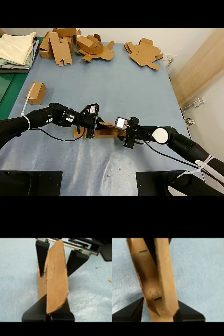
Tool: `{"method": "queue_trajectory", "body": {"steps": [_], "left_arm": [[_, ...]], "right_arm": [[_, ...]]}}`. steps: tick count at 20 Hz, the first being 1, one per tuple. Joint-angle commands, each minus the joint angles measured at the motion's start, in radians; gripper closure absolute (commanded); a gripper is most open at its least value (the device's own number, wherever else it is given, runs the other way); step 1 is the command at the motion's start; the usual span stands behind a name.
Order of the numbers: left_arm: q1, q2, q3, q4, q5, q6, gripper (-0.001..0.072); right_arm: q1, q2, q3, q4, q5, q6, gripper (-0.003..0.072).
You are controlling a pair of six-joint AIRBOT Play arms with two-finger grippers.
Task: Fold the box.
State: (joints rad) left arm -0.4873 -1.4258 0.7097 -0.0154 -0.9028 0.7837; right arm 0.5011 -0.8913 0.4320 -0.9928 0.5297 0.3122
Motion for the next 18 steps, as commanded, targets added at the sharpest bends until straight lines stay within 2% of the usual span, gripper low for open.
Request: {"method": "queue_trajectory", "body": {"steps": [1,4,10,15,18], "left_arm": [[0.001,0.0,0.0,0.001,0.001,0.0,0.0696],[0.001,0.0,0.0,0.001,0.001,0.0,0.0696],[0.001,0.0,0.0,0.001,0.001,-0.015,0.0696],[0.001,0.0,0.0,0.001,0.001,-0.015,0.0696],[0.001,0.0,0.0,0.001,0.001,-0.015,0.0696]], "right_arm": [[-0.114,-0.014,0.002,0.278,0.083,-0.263,0.0157],[-0.189,-0.056,0.01,0.373,0.139,-0.359,0.0157],[-0.201,-0.158,0.024,0.429,0.207,-0.462,0.0157],[-0.201,-0.22,0.068,0.392,0.27,-0.478,0.0157],[-0.201,-0.231,0.073,0.363,0.266,-0.488,0.0157]]}}
